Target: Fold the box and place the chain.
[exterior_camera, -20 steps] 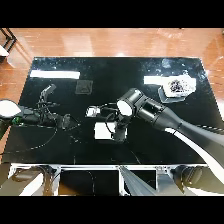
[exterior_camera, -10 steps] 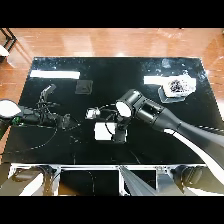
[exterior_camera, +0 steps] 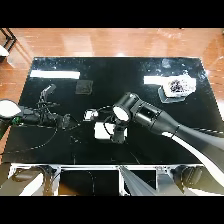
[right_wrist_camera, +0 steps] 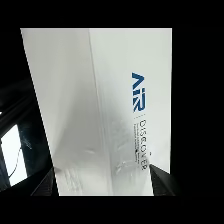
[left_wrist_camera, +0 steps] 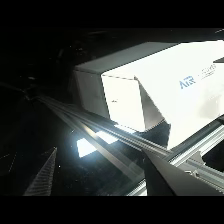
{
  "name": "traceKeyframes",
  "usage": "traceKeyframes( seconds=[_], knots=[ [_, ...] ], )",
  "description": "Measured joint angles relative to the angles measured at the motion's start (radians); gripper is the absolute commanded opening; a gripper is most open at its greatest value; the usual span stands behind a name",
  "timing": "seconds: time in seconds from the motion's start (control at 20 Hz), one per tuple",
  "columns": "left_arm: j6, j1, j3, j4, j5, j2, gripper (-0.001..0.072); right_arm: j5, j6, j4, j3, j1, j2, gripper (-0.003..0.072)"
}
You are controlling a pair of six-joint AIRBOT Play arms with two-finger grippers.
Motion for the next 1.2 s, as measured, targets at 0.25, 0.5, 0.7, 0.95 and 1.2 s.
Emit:
traceKeyframes(
  seconds=[0.25, 0.5, 0.7, 0.95, 1.2],
  knots=[
    [0.0, 0.0, 0.0, 0.0, 0.0, 0.0, 0.0638, -0.028, 0.012, -0.031, 0.0, 0.013, -0.001, 0.0695],
    [0.0, 0.0, 0.0, 0.0, 0.0, 0.0, 0.0638, -0.061, 0.019, -0.043, 0.0, 0.015, -0.001, 0.0693],
    [0.0, 0.0, 0.0, 0.0, 0.0, 0.0, 0.0638, -0.08, 0.021, -0.058, 0.0, 0.016, -0.002, 0.055],
    [0.0, 0.0, 0.0, 0.0, 0.0, 0.0, 0.0638, -0.092, 0.023, -0.062, 0.0, 0.016, -0.004, 0.0531],
    [0.0, 0.0, 0.0, 0.0, 0.0, 0.0, 0.0638, -0.095, 0.023, -0.065, 0.0, 0.016, -0.006, 0.053]
  ],
)
